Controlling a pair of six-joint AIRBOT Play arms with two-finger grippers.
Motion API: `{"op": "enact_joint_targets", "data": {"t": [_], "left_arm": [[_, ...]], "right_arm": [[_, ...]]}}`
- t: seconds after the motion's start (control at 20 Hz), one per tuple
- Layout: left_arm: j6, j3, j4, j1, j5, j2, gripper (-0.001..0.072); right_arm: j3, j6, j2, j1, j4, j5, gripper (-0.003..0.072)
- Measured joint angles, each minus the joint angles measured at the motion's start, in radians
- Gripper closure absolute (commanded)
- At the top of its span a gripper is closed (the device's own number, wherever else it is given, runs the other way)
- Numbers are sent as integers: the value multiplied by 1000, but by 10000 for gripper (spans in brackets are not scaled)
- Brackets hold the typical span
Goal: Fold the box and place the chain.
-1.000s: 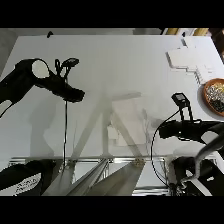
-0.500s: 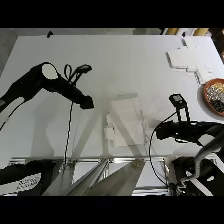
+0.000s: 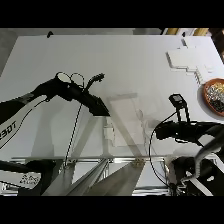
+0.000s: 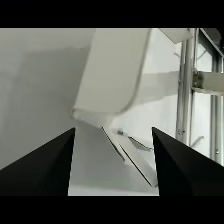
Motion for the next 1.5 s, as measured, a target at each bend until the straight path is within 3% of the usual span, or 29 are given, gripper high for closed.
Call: {"op": "enact_joint_targets", "data": {"t": [0.35,0.4,0.6,0.65,0.75,0.9,0.95,1.2,1.25,1.5], "left_arm": [[124,0,-53,-92,81,-48,180],[135,0,-58,-108,101,-50,211],[168,0,-68,-145,145,-53,406],[172,0,-68,-147,148,-53,484],[179,0,-68,-148,151,-53,709],[189,0,-70,-141,146,-51,707],[195,0,-69,-139,146,-48,708],[275,0,-25,-144,165,11,708],[284,0,-2,-150,175,30,708],[274,0,130,-210,214,114,709]], "right_arm": [[0,0,0,0,0,0,668],[0,0,0,0,0,0,668],[0,0,0,0,0,1,668],[0,0,0,0,0,0,668],[0,0,0,0,0,0,668],[0,-1,0,0,1,-3,665],[0,-2,0,0,0,-3,628],[13,-17,11,0,0,8,299],[24,-23,14,0,0,10,271],[113,-110,23,0,-8,48,271]]}}
